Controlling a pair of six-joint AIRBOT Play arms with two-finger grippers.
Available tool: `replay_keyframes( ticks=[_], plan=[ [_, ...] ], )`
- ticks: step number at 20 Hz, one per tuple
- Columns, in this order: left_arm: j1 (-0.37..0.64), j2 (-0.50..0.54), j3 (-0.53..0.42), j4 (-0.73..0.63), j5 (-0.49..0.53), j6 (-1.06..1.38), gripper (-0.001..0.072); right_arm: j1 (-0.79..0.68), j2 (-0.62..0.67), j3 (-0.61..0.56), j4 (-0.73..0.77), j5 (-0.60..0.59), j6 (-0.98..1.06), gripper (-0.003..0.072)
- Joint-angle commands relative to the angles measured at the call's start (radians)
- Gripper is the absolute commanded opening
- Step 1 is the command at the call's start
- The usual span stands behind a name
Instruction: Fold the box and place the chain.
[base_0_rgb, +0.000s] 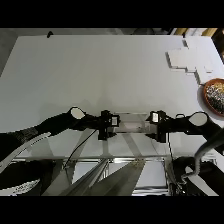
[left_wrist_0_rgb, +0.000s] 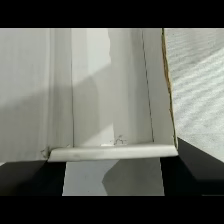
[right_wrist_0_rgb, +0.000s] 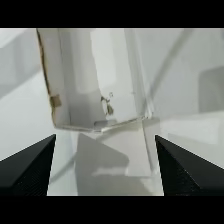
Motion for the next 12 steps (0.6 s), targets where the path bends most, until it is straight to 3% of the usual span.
replay_keyframes(
  ticks=[1,4,6,7,8,11,12],
  plan=[
    [0.001,0.0,0.0,0.0,0.001,-0.001,0.0389,0.0,0.152,0.0,-0.176,0.089,0.174,0.0715],
    [0.001,0.0,0.0,0.0,0.001,-0.001,0.0389,0.0,0.257,0.0,-0.201,0.171,0.239,0.0709],
    [0.001,0.0,0.0,0.0,0.001,-0.001,0.0389,0.0,0.32,0.0,-0.17,0.216,0.268,0.0651],
    [0.001,0.0,0.0,0.0,0.001,-0.001,0.0389,0.0,0.351,0.0,-0.133,0.238,0.275,0.0582],
    [0.001,0.0,0.0,0.0,0.001,-0.001,0.0389,0.0,0.38,0.0,-0.084,0.256,0.273,0.0467],
    [0.001,0.0,0.0,0.0,0.001,-0.001,0.0389,0.0,0.419,0.0,0.167,0.238,0.264,0.003],
    [0.001,0.0,0.0,0.0,0.001,-0.001,0.0389,0.0,0.414,0.0,0.238,0.201,0.252,0.0018]
  ],
)
